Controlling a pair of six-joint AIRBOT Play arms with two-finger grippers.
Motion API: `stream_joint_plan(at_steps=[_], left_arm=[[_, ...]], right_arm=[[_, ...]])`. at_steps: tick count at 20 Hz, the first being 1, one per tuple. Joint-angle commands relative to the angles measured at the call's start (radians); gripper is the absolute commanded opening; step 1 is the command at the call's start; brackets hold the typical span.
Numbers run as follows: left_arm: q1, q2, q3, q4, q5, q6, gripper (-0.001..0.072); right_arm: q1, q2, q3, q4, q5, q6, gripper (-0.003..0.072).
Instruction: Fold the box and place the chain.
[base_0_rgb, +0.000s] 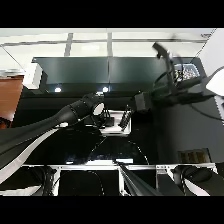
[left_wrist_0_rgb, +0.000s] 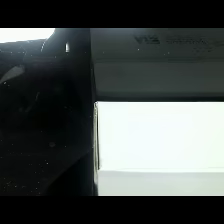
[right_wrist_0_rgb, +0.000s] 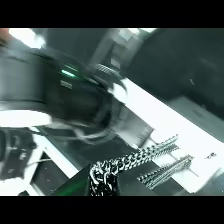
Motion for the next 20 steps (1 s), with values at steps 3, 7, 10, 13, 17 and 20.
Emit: stream_joint_plan(at_steps=[3,7,10,13,17,20], left_arm=[[0.0,0.001,0.001,0.0,0.001,0.0,0.0028],[0.0,0.001,0.001,0.0,0.001,0.0,0.0029],[0.0,0.001,0.001,0.0,0.002,0.0,0.0029],[0.0,0.001,0.001,0.0,0.001,0.0,0.0029],[0.0,0.001,0.001,0.0,0.001,0.0,0.0029],[0.0,0.0,0.001,0.0,0.002,0.0,0.0029]], right_arm=[[0.003,0.001,-0.105,-0.168,0.011,0.058,0.0011],[0.015,0.0,-0.105,-0.157,0.059,0.064,0.0011],[0.052,-0.011,-0.105,-0.088,-0.011,0.063,0.0011],[0.108,-0.052,-0.105,-0.05,-0.131,0.063,0.0011],[0.154,-0.158,-0.106,-0.052,-0.166,0.063,0.0012],[0.148,-0.176,-0.106,-0.087,-0.154,0.064,0.0325]])
